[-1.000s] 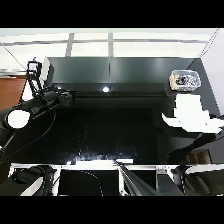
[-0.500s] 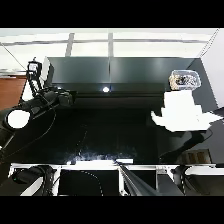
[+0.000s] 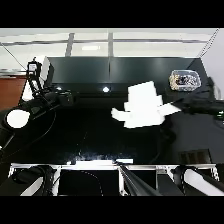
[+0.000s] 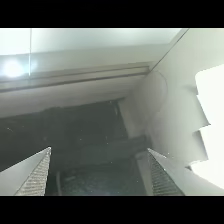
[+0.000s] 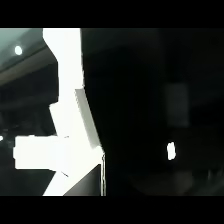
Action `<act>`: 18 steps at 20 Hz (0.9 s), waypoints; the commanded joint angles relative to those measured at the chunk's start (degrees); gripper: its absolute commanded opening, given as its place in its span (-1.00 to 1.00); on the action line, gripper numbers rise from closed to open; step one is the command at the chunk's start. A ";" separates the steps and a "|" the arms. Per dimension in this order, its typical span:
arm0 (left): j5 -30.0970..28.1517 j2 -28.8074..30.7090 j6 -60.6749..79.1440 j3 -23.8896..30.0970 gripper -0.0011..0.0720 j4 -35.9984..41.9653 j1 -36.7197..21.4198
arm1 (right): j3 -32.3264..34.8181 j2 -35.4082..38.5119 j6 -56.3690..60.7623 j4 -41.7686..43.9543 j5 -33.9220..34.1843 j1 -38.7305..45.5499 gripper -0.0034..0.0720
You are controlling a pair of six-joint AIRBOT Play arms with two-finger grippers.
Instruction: Fold the box and place the chain.
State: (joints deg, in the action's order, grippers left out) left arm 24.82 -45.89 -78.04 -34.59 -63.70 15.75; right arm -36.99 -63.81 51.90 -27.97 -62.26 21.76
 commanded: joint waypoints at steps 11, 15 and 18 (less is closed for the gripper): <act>7.76 -11.52 -0.22 0.24 0.96 16.09 6.54 | 21.44 27.52 -11.26 3.91 23.93 -29.44 -0.88; 16.83 -21.27 3.72 -1.99 0.96 24.90 5.18 | 21.44 27.52 -11.21 3.96 23.91 -29.66 -0.88; 28.76 -29.55 18.82 -5.18 0.96 35.47 1.75 | 21.44 27.52 -10.73 4.04 23.91 -29.66 -0.88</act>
State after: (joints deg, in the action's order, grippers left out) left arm 42.48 -68.40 -70.94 -37.50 -38.41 19.55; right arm -15.68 -36.47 40.82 -23.99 -38.37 -7.64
